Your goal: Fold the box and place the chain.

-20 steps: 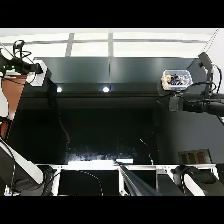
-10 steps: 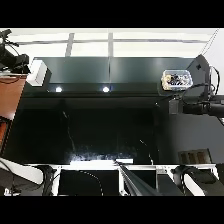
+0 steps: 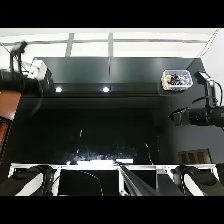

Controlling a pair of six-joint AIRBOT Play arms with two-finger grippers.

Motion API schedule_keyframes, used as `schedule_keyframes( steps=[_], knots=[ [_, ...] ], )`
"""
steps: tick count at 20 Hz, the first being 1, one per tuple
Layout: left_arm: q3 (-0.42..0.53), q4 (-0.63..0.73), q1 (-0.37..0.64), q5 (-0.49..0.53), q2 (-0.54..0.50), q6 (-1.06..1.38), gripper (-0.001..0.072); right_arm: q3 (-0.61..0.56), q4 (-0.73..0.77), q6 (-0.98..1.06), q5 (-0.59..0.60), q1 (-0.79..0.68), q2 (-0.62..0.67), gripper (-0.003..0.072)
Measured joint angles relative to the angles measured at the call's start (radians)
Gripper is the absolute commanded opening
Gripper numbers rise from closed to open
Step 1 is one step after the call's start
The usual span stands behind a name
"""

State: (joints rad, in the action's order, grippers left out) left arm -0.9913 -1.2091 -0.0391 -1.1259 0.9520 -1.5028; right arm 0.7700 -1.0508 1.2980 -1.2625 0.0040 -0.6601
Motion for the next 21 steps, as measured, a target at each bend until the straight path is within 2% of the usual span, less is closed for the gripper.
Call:
schedule_keyframes(
  steps=[3,5,7,11,21],
  knots=[
    [0.289,0.043,-0.068,0.158,-0.232,0.037,0.0032,-0.126,-0.064,0.043,0.230,0.000,0.061,0.0014],
    [0.417,0.051,-0.087,0.230,-0.344,0.046,0.0032,-0.209,-0.088,0.063,0.379,0.000,0.078,0.0017],
    [0.500,0.055,-0.097,0.277,-0.435,0.053,0.0032,-0.260,-0.106,0.072,0.465,0.000,0.087,0.0017],
    [0.565,0.051,-0.106,0.316,-0.521,0.056,0.0032,-0.301,-0.121,0.081,0.544,0.000,0.095,0.0017],
    [0.589,0.047,-0.108,0.337,-0.551,0.060,0.0032,-0.316,-0.129,0.086,0.580,0.000,0.096,0.0016]
  ],
)
